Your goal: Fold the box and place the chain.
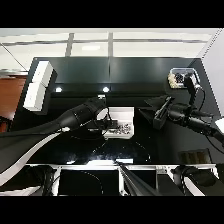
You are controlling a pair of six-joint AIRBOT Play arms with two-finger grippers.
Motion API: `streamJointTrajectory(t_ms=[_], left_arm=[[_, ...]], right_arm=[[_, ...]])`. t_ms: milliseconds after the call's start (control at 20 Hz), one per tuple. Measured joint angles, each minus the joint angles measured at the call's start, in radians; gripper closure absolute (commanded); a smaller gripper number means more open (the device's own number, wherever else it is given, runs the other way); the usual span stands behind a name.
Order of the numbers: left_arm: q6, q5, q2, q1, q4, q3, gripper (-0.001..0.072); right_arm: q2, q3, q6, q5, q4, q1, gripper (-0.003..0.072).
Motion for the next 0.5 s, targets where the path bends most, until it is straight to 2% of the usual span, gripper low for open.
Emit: streamJointTrajectory(t_ms=[200,350,500], left_arm=[[0.134,-0.029,0.053,0.009,0.012,0.032,0.0015],[0.307,-0.092,0.148,0.042,0.024,0.035,0.0014],[0.521,-0.125,0.296,0.109,0.024,-0.043,0.0015]], right_arm=[[0.000,0.000,0.000,0.000,0.000,0.000,0.0174],[0.000,0.000,0.000,0.000,0.000,-0.003,0.0175],[0.000,0.000,0.013,0.000,-0.001,-0.022,0.0175]])
